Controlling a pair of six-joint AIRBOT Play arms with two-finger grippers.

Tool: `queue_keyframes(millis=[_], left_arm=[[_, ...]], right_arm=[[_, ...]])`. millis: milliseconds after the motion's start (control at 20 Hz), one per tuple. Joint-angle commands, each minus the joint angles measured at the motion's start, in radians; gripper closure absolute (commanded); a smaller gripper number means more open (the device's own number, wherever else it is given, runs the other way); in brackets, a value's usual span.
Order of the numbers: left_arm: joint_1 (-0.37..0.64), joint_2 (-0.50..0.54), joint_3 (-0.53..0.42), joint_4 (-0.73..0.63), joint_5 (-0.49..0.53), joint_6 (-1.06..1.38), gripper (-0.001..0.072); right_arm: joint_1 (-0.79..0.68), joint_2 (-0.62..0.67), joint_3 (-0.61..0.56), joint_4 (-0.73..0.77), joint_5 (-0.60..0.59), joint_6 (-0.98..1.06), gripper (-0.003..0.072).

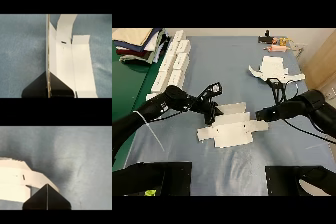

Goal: Fold the box.

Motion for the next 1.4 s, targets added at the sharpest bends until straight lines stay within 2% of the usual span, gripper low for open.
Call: queue_keyframes(millis=[0, 200, 600, 900, 1350], left_arm=[[-0.004, 0.002, -0.004, -0.057, -0.01, 0.028, 0.0697], [-0.004, 0.002, -0.004, -0.06, -0.062, 0.038, 0.0696], [-0.005, 0.001, -0.005, -0.058, -0.062, 0.038, 0.0697], [-0.077, 0.001, -0.037, -0.058, 0.051, 0.093, 0.0698], [-0.079, 0.002, -0.095, -0.059, 0.063, 0.15, 0.0698]], right_arm=[[0.001, -0.059, -0.037, 0.069, 0.028, -0.033, 0.0685], [0.001, -0.119, -0.042, 0.043, 0.029, -0.035, 0.0685], [0.001, -0.121, -0.04, 0.042, 0.013, -0.035, 0.0685], [0.001, -0.079, -0.039, 0.046, -0.01, -0.035, 0.0685], [0.001, -0.042, -0.04, 0.034, -0.016, -0.034, 0.0685]])
